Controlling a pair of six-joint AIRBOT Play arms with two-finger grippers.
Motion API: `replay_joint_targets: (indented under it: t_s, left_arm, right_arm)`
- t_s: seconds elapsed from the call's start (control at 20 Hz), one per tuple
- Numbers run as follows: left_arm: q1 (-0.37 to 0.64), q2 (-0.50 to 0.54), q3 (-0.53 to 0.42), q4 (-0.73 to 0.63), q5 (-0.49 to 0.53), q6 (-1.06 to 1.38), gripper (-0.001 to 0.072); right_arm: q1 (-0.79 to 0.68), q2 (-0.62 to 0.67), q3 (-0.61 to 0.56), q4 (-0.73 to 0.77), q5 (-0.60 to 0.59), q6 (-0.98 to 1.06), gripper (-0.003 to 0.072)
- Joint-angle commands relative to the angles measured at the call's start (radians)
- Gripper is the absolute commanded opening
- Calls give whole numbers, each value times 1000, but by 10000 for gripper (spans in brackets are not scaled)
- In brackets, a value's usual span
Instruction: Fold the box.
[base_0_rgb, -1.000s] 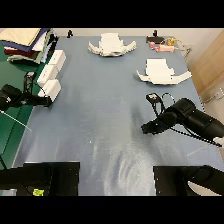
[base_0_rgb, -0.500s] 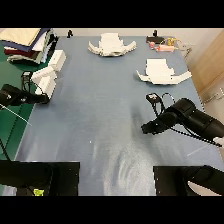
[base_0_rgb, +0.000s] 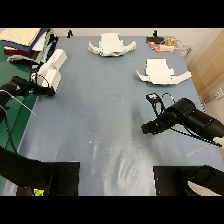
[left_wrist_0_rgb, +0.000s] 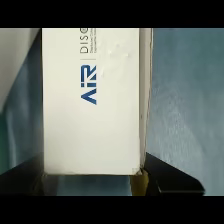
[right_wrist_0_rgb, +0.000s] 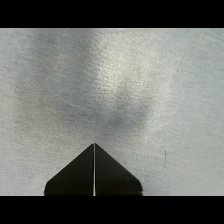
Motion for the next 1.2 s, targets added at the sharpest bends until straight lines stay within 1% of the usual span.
replay_joint_targets:
  t_s: [0.0,0.15,0.3,0.75,0.8,0.85,1.0,1.1,1.15]
  left_arm:
    - [-9,-64,92,3,-1,-42,453]
    - [-16,-89,127,4,-26,-43,453]
    - [-19,-89,126,8,-42,-40,453]
    - [-20,-89,127,7,-42,-41,453]
    - [-20,-89,127,7,-43,-42,475]
    - [-20,-88,127,6,-43,-47,695]
    - [-19,-68,130,8,-62,-68,700]
    - [-17,-36,130,24,-67,-68,700]
    - [-13,-14,130,42,-89,-68,700]
  right_arm:
    - [1,-1,1,0,1,0,5]
    - [1,-1,1,0,2,0,5]
    - [1,-1,1,0,2,0,5]
    - [1,-1,1,0,1,0,5]
    - [1,-1,1,0,2,0,5]
    - [1,-1,1,0,1,0,5]
    - [1,-1,1,0,2,0,5]
    - [1,-1,1,0,1,0,5]
    - [1,-1,1,0,2,0,5]
